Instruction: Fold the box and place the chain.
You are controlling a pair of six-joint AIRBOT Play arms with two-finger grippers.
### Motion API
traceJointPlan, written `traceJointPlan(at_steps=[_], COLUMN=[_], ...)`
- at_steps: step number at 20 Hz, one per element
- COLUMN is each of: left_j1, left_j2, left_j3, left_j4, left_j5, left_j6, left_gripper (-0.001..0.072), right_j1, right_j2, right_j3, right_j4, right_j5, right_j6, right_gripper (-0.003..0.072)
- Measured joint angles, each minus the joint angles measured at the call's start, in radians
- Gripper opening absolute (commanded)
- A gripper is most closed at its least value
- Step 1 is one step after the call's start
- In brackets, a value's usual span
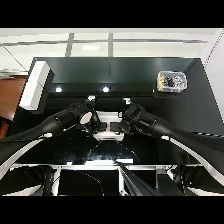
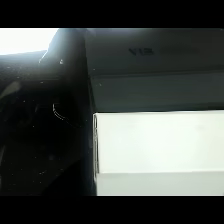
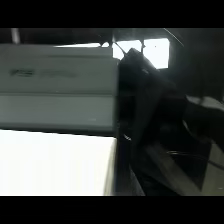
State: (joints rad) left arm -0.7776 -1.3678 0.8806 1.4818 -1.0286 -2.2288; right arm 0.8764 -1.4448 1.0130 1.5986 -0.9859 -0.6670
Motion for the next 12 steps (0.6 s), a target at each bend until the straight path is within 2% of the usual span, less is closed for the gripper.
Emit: traceJointPlan(at_steps=[5,10,12], left_j1=[0.000,0.000,0.000], left_j2=[0.000,0.000,0.000], left_j3=[0.000,0.000,0.000], left_j4=[0.001,0.002,0.002], left_j5=[0.000,-0.001,-0.001], left_j6=[0.000,0.000,0.000], left_gripper=[0.0029,0.0029,0.0029], right_j1=[-0.046,-0.138,-0.201], right_j2=[0.064,0.279,0.364], right_j3=[0.048,0.078,0.081], right_j4=[-0.003,-0.015,-0.090], right_j5=[-0.109,-0.200,-0.235], right_j6=[-0.140,-0.351,-0.410], right_gripper=[0.0411,0.0411,0.0411])
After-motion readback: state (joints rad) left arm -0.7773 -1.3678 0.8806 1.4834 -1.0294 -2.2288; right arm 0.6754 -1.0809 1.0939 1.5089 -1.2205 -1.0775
